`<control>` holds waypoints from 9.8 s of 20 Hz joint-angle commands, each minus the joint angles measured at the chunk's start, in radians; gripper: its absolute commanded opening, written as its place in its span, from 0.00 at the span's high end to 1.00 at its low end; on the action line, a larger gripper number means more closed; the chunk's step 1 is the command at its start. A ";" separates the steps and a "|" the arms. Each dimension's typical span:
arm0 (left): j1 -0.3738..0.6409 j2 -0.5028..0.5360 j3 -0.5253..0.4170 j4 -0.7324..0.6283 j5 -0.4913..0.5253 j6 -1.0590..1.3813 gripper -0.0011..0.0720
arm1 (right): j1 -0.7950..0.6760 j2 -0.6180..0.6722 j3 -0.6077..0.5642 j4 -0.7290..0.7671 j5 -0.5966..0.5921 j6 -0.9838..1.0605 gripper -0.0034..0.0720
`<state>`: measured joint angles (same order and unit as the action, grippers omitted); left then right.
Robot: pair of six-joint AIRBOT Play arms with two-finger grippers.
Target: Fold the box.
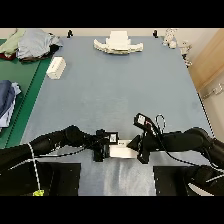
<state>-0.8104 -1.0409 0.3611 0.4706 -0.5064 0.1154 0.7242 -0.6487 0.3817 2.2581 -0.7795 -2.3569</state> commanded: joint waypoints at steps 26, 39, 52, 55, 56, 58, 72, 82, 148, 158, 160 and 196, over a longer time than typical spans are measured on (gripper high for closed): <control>0.000 -0.001 0.000 0.000 0.000 0.000 0.42 | 0.207 -0.052 0.012 -0.272 0.227 -0.300 0.09; 0.000 -0.001 0.000 0.000 0.000 0.000 0.42 | 0.207 -0.052 0.039 -0.322 0.257 -0.298 0.09; 0.000 -0.001 0.000 0.000 0.000 0.000 0.42 | 0.207 -0.105 0.041 -0.296 0.246 -0.296 0.09; 0.000 -0.001 0.000 0.000 0.000 0.000 0.42 | 0.207 -0.105 0.041 -0.257 0.211 -0.297 0.09; 0.000 -0.001 0.000 0.000 0.000 0.000 0.42 | 0.207 -0.105 0.041 -0.251 0.201 -0.297 0.09; 0.000 -0.001 0.000 0.000 0.000 0.000 0.42 | 0.207 -0.104 0.041 -0.245 0.200 -0.297 0.09; 0.000 -0.001 0.000 0.000 0.000 0.000 0.42 | 0.207 0.075 0.011 -0.195 0.245 0.088 0.95; 0.000 -0.001 0.000 0.000 0.000 0.000 0.42 | 0.338 0.073 -0.222 0.009 0.640 0.232 0.95; 0.225 0.173 0.044 0.104 0.017 -0.406 0.42 | -0.475 -0.609 0.587 -0.688 -0.476 0.943 0.95; 1.178 0.201 0.099 0.548 -0.017 -0.783 0.42 | -0.475 -0.609 0.587 -0.688 -0.476 0.943 0.95; 1.241 0.092 0.164 0.547 0.010 -0.785 0.42 | -0.475 -0.609 0.587 -0.688 -0.476 0.943 0.95; 1.099 -0.826 1.135 0.481 0.008 -0.891 0.03 | -0.475 -0.609 0.587 -0.688 -0.476 0.943 0.95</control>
<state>0.2863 -1.8717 1.4948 0.9428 -0.4969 -0.7753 0.2497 -1.2575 0.9680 1.5700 -1.2560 -1.4136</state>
